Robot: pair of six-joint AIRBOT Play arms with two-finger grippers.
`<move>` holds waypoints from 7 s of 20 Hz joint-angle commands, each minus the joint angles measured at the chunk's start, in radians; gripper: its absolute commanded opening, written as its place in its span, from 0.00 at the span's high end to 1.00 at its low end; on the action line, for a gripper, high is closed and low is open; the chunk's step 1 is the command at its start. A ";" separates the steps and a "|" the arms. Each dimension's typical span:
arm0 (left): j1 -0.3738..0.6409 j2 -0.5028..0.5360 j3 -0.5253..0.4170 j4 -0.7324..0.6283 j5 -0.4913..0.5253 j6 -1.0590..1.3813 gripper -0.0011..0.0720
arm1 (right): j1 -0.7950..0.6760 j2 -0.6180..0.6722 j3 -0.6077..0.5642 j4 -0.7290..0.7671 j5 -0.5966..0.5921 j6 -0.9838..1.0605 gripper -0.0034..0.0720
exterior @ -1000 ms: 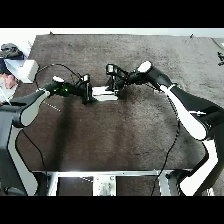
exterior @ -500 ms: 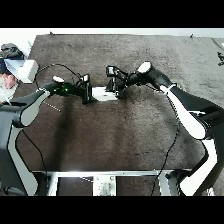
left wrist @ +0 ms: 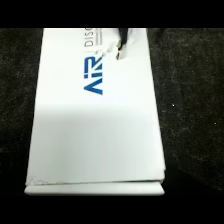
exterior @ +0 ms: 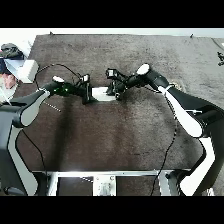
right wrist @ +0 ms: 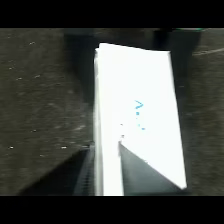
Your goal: Fold the box and place the chain.
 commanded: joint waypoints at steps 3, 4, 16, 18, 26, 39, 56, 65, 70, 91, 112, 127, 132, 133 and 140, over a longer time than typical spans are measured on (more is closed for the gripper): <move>0.000 0.001 0.000 -0.002 0.002 -0.001 0.35 | -0.021 0.011 0.001 0.032 0.047 0.003 0.59; 0.000 0.001 0.000 -0.002 0.002 -0.001 0.35 | -0.033 0.021 0.001 0.065 0.049 0.003 0.59; 0.000 0.001 0.000 -0.002 0.002 -0.001 0.35 | -0.079 -0.074 0.001 0.123 0.097 0.215 0.88; 0.000 0.001 0.000 -0.002 0.002 -0.001 0.35 | -0.079 -0.089 0.001 0.098 0.116 0.227 0.88; 0.000 0.001 0.000 -0.002 0.002 -0.001 0.35 | -0.120 0.013 0.001 0.275 0.124 0.197 0.98; 0.000 0.001 0.000 -0.002 0.003 -0.001 0.35 | -0.127 0.975 -0.902 0.451 -0.655 0.149 0.98; 0.174 0.383 0.014 -0.074 0.142 -0.344 0.98 | -0.124 1.358 -1.357 0.517 -0.970 0.153 0.98; 0.761 0.921 -0.595 0.082 0.410 -0.660 0.98 | -0.124 1.356 -1.357 0.518 -0.970 0.153 0.98; 0.987 0.959 -0.797 0.138 0.369 -0.604 0.98 | -0.124 1.316 -1.358 0.518 -0.969 0.153 0.98; 0.864 0.652 -0.731 0.236 0.572 -0.611 0.98 | -0.124 1.298 -1.358 0.518 -0.969 0.153 0.98; 0.864 0.670 -0.644 0.294 0.507 -0.689 0.00 | -0.124 1.298 -1.356 0.522 -0.909 0.153 0.46; 0.623 1.125 -0.627 -0.258 0.407 -0.308 0.98 | -0.124 1.521 -1.356 0.521 -0.957 0.240 0.98; 0.332 1.370 -0.892 -0.579 0.731 0.034 0.98 | -0.124 1.608 -1.358 0.510 -1.000 0.259 0.98; 0.270 1.419 -0.958 -0.639 0.797 0.100 0.98 | -0.124 1.624 -1.360 0.509 -1.001 0.258 0.98; 0.088 1.677 -1.276 -0.990 0.937 0.341 0.98 | -0.124 1.714 -1.467 0.509 -1.023 0.258 0.98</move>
